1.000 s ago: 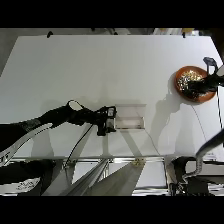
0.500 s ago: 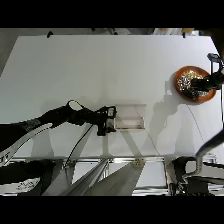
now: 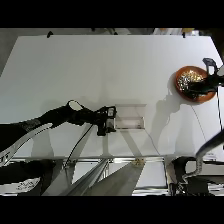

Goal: Fold the box and place the chain.

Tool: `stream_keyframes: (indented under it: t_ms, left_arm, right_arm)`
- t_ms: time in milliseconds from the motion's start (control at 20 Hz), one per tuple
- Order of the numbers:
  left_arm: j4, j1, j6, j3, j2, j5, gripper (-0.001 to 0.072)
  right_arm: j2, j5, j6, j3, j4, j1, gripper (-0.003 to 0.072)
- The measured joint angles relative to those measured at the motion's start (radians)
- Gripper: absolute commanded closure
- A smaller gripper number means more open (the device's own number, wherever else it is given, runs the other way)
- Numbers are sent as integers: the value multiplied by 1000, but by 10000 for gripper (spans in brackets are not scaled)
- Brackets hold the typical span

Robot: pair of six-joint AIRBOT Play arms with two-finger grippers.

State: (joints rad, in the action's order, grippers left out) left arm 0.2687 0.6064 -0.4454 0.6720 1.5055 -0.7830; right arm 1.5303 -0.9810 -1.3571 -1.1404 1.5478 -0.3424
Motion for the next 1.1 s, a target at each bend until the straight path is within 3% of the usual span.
stream_keyframes:
  t_ms: [150, 250, 300, 550, 800, 1100]
  left_arm:
    - [0, 0, 0, 0, 0, 0, 379]
    - [0, 0, 0, 0, 0, 0, 379]
    - [0, 0, 0, 0, 0, 0, 379]
    - [0, 0, 0, 0, 0, 0, 379]
    - [0, 0, 0, 0, 0, 0, 379]
    - [0, 0, 0, 0, 0, 0, 379]
  right_arm:
    - [13, 9, 0, 0, 0, 0, 540]
    - [16, 17, 0, 0, 0, 0, 662]
    - [18, 19, 0, 0, 0, 0, 675]
    - [-9, 4, 1, 0, 0, 0, 675]
    - [-137, -37, 4, 0, -32, 0, 675]
    - [-383, -153, 68, 0, -264, 12, 675]
